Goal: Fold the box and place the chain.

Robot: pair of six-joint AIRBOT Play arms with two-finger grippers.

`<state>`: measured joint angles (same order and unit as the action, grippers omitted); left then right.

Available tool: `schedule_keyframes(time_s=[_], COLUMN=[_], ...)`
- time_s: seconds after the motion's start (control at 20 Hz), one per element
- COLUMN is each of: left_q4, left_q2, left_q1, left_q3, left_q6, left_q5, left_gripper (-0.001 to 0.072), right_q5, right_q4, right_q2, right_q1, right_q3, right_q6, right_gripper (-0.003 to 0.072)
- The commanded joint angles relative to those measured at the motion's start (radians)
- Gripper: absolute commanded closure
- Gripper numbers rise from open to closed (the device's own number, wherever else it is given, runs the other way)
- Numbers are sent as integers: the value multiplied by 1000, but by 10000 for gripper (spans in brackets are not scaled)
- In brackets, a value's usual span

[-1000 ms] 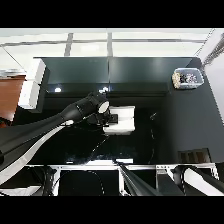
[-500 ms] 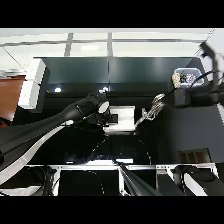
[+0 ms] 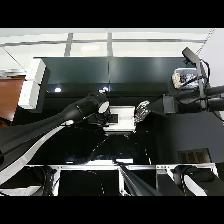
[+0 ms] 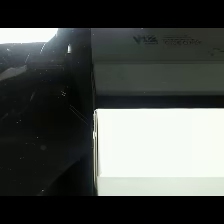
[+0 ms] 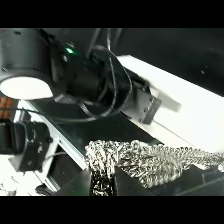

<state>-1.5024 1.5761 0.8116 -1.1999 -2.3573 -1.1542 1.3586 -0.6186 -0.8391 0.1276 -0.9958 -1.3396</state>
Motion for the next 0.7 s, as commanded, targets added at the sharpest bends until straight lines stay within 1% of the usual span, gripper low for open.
schedule_keyframes(time_s=[0.0, 0.15, 0.4, 0.55, 0.65], left_q4=[0, 0, 0, 0, -1], left_q2=[0, 0, 0, 0, 0], left_q1=[0, 0, 0, 0, 0], left_q3=[-1, -1, -1, -1, -1], left_q6=[0, 0, 0, 0, 0], left_q5=[2, 1, 1, 1, 1], left_gripper=[682, 682, 682, 682, 683], right_q5=[-37, -82, -139, -155, -143], right_q4=[53, 150, 270, 245, 112], right_q2=[1, 1, 1, 1, 0], right_q1=[6, 5, 5, 6, 24], right_q3=[2, -3, -44, -61, -61], right_q6=[5, 16, 40, 67, 51], right_gripper=[683, 683, 683, 683, 682])
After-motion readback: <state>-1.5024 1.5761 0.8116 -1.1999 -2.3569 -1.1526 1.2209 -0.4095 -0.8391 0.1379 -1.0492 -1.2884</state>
